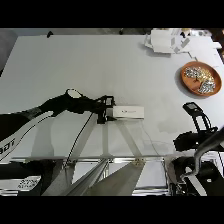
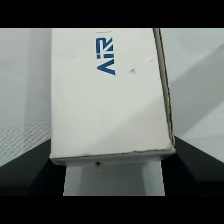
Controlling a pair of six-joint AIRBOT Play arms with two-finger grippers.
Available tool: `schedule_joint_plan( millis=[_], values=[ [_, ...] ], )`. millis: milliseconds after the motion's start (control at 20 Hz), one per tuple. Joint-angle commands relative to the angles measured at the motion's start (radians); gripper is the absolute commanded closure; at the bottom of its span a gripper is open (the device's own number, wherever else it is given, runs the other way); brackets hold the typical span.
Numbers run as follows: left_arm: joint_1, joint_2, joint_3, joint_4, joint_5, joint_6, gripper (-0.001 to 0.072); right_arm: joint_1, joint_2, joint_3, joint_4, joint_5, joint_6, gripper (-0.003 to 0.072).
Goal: Fold the box and place the chain.
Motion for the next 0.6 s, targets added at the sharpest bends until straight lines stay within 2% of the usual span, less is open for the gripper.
schedule_joint_plan(
  millis=[0, 250, 550],
  values=[
    [0.048, 0.098, 0.000, -0.009, 0.005, -0.114, 0.0707, -0.001, 0.001, 0.000, 0.000, 0.000, 0.000, 0.0665],
    [0.217, 0.277, 0.000, 0.032, 0.004, -0.442, 0.0708, -0.001, 0.001, 0.000, 0.000, 0.000, 0.000, 0.0665],
    [0.468, 0.480, 0.000, 0.311, -0.010, -0.924, 0.0709, -0.001, 0.001, 0.000, 0.000, 0.000, 0.000, 0.0665]
  ],
)
